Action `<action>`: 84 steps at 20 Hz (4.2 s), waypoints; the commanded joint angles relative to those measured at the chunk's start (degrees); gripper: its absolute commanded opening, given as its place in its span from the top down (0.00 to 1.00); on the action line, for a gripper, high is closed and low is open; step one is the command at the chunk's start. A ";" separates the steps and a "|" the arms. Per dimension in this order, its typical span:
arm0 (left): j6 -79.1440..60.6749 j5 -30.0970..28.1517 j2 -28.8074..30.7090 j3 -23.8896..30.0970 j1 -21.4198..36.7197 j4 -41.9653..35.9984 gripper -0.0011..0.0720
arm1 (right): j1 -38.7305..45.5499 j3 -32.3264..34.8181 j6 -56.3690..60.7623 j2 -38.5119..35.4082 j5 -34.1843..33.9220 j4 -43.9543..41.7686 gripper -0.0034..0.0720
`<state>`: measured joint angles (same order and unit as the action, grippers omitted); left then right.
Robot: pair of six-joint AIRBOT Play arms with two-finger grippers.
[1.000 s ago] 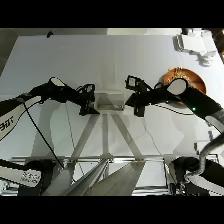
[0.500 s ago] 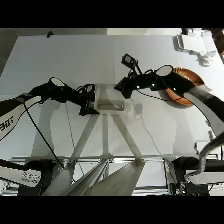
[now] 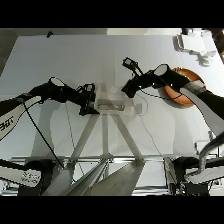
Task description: Fold the box and place the chain.
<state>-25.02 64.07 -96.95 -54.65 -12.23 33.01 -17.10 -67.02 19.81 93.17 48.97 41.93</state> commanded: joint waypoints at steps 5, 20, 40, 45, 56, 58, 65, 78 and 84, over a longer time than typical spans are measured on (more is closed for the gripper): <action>-0.04 0.00 0.00 -0.02 0.00 0.02 0.64 | 0.02 2.86 0.59 -11.89 8.83 15.15 0.95; -0.04 0.00 0.00 -0.02 0.00 0.02 0.64 | -9.73 15.74 -4.11 -13.09 -3.61 18.73 0.67; -0.04 0.00 0.00 -0.02 0.00 0.02 0.64 | -9.73 15.74 -9.88 -10.12 -3.96 5.62 0.69; -0.04 0.00 0.00 -0.02 0.00 0.02 0.64 | -9.73 15.72 -9.88 -9.57 -5.09 2.19 0.49; -0.04 0.00 0.00 -0.02 0.00 0.02 0.64 | -9.66 15.78 -6.97 -14.45 -4.94 6.01 0.95; -0.04 0.00 0.00 -0.02 0.00 0.02 0.64 | -9.62 16.72 -2.05 -18.27 -5.09 7.87 0.95; -0.04 0.00 0.00 -0.02 0.00 0.02 0.64 | -0.46 27.45 13.79 -35.76 -6.32 9.27 0.95; -0.04 0.00 0.00 -0.02 0.00 0.02 0.64 | 12.94 39.17 40.63 -29.49 -7.39 4.46 0.95; -0.04 0.00 0.00 -0.02 0.00 0.02 0.64 | 11.76 39.17 25.75 -20.79 -5.31 -14.16 0.96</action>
<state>-25.04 64.10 -96.95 -54.68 -12.23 33.01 -4.78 -27.94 51.51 69.12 42.33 36.80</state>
